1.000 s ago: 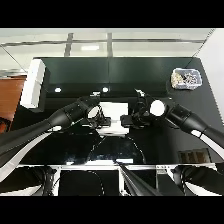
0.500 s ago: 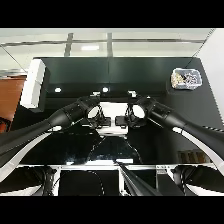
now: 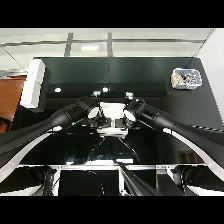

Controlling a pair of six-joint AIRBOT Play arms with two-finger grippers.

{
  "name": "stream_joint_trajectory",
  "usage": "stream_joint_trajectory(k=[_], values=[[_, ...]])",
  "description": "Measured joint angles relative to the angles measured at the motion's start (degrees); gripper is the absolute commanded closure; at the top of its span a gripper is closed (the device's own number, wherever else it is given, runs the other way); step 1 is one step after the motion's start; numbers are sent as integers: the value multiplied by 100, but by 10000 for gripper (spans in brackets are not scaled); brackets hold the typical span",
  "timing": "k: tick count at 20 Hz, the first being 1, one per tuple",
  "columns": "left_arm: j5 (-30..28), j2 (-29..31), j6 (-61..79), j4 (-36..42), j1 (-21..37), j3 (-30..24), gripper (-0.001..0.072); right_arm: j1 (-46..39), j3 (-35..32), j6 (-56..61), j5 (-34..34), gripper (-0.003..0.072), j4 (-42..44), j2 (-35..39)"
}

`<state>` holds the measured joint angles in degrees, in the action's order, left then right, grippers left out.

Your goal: Fold the box and place the chain.

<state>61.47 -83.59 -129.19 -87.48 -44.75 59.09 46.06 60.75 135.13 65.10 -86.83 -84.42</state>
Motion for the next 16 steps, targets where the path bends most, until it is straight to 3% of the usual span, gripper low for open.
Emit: stream_joint_trajectory(k=[1, 4, 9, 10, 12, 16], values=[[-2, 0, 0, 7, 0, 2, 682, 17, 4, 50, -17, 436, -9, -17], [-39, -2, -2, 13, -4, 2, 682, 44, 13, 162, -61, 668, -33, -48], [-2, 0, -17, 0, -4, 2, 682, 52, 13, 229, -79, 667, -31, -66], [-2, -2, -13, -2, -4, 2, 682, 50, 13, 227, -79, 664, -31, -66], [0, -2, 20, -15, -4, 2, 682, 50, 11, 184, -61, 393, -37, -61], [33, 0, 15, -35, -2, 2, 682, 26, 7, 186, -24, 392, -61, -15]])
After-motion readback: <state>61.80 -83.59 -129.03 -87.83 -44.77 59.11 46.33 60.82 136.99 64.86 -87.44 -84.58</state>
